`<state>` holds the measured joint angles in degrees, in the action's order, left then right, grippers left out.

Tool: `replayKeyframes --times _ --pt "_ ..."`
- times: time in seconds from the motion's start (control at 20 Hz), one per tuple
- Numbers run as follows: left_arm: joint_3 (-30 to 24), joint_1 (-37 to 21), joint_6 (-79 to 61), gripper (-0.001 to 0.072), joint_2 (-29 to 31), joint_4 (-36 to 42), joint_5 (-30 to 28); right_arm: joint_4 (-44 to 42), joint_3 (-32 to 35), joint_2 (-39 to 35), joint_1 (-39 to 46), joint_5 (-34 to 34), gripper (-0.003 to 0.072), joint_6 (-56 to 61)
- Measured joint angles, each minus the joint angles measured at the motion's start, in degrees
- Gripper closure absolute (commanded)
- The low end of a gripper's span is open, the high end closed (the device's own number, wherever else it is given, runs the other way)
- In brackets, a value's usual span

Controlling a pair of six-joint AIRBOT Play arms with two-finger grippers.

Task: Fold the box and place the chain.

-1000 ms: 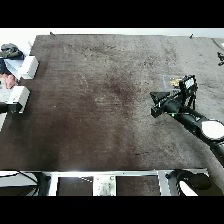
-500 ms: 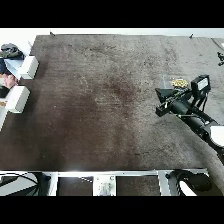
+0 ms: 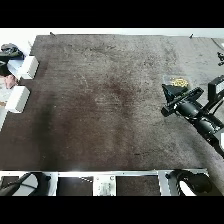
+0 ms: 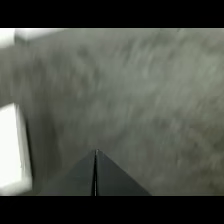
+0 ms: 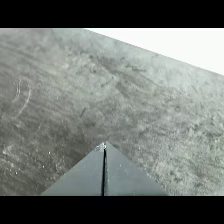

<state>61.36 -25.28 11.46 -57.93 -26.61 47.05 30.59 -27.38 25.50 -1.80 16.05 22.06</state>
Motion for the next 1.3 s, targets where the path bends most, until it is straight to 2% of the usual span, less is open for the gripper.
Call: replayKeyframes --times 0.1,0.3,0.55,0.7,0.95,1.3 --pt "-4.87 4.81 -5.03 0.0707 5.57 3.65 -6.23 0.13 0.04 -1.27 0.00 0.04 0.0694 0.26" --pt "-18.51 14.84 -18.71 0.0707 17.46 14.32 -18.97 0.87 1.44 -4.35 0.00 -1.03 0.0694 0.55" --pt "-35.85 27.39 -29.66 0.0707 30.97 24.74 -35.45 1.18 6.97 -8.57 0.00 -4.33 0.0694 0.70" --pt "-43.52 31.19 -29.20 0.0707 36.92 27.50 -40.61 1.22 10.36 -10.54 0.00 -5.14 0.0693 1.29" --pt "-50.51 33.09 -27.08 0.0705 41.48 29.00 -44.46 1.33 14.36 -11.91 0.00 -5.64 0.0693 2.12" --pt "-52.30 33.51 -26.56 0.0700 42.51 29.40 -46.62 1.33 15.72 -12.22 0.00 -6.01 0.0693 2.38"
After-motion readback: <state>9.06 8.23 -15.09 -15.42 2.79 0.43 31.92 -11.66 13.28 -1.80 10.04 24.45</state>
